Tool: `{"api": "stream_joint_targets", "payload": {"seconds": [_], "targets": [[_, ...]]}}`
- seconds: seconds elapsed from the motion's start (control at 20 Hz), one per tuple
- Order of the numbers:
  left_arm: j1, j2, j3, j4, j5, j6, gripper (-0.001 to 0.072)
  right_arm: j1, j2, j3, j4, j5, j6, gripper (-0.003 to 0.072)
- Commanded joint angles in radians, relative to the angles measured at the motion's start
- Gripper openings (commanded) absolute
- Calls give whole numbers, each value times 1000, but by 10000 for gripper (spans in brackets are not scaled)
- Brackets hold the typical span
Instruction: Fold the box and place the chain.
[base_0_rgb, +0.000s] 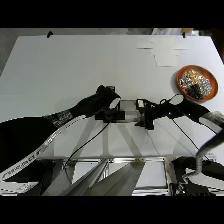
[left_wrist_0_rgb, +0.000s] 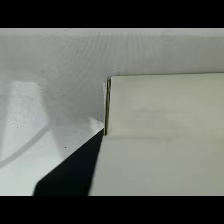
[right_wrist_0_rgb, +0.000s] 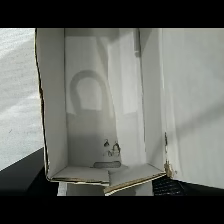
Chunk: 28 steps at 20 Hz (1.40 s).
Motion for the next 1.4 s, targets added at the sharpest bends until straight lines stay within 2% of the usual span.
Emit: {"api": "stream_joint_targets", "payload": {"seconds": [0.0,0.2,0.25,0.45,0.5,0.65,0.8,0.85,0.9,0.95,1.1,1.2,1.35], "targets": [[0,0,1,3,0,1,8,0,1,0,0,0,2,406],[0,1,1,5,4,0,2,0,1,0,0,0,2,406],[0,1,1,3,6,0,27,0,1,0,0,0,1,406],[31,35,1,-10,-14,4,383,0,1,0,0,0,2,406],[44,59,1,-10,-31,13,404,0,1,0,0,0,2,406],[86,141,1,-15,-60,159,403,0,1,0,0,0,2,406],[131,236,1,-42,-132,335,407,0,1,0,0,0,1,406],[149,272,-2,-50,-147,414,462,0,1,0,0,0,2,406],[167,310,-18,-63,-150,503,629,0,1,0,0,0,1,406],[190,353,-52,-76,-150,597,689,0,1,0,0,0,1,406],[274,489,-246,-121,-76,1077,699,0,1,0,0,0,2,406],[341,556,-408,-190,22,1525,699,0,1,0,0,0,2,406],[449,544,-578,-429,179,2227,697,0,1,0,0,1,1,406]]}}
